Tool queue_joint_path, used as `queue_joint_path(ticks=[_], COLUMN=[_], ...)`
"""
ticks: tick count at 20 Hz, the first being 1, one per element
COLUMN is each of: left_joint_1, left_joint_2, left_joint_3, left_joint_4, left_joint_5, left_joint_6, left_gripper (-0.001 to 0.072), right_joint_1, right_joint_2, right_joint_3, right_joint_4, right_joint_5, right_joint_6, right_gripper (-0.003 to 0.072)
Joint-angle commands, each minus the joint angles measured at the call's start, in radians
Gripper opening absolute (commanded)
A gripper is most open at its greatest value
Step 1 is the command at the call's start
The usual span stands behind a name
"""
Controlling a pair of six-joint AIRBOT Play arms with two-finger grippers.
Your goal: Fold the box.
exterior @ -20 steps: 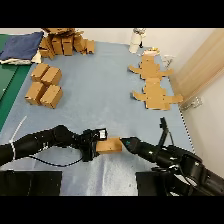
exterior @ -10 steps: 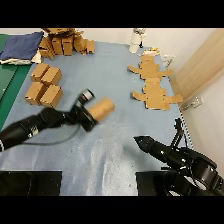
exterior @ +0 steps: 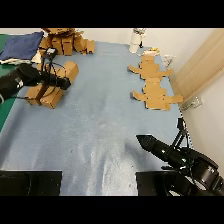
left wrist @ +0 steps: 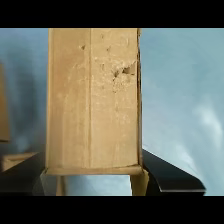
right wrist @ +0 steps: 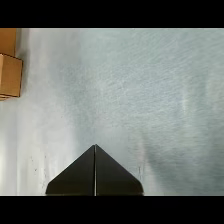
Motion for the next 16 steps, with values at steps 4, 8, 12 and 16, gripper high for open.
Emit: queue_joint_path(ticks=[4,8,12,16], left_joint_1=[0.045,0.064,0.072,0.072], left_joint_2=[-0.189,-0.218,-0.220,-0.220], left_joint_3=[0.207,0.207,0.208,0.209], left_joint_4=[0.121,0.168,0.169,0.169], left_joint_5=[-0.070,-0.066,-0.072,-0.077], left_joint_6=[-0.103,-0.113,-0.113,-0.113], left_gripper=[0.0511,0.0511,0.0699,0.0699], right_joint_1=[0.000,0.000,0.000,0.001], right_joint_2=[0.001,0.001,0.001,0.001], right_joint_3=[0.000,0.000,0.000,0.000], right_joint_4=[-0.089,-0.105,-0.118,-0.117], right_joint_5=[0.002,0.002,0.001,0.001], right_joint_6=[0.073,0.080,0.090,0.091], right_gripper=[0.0004,0.0004,0.0004,0.0004])
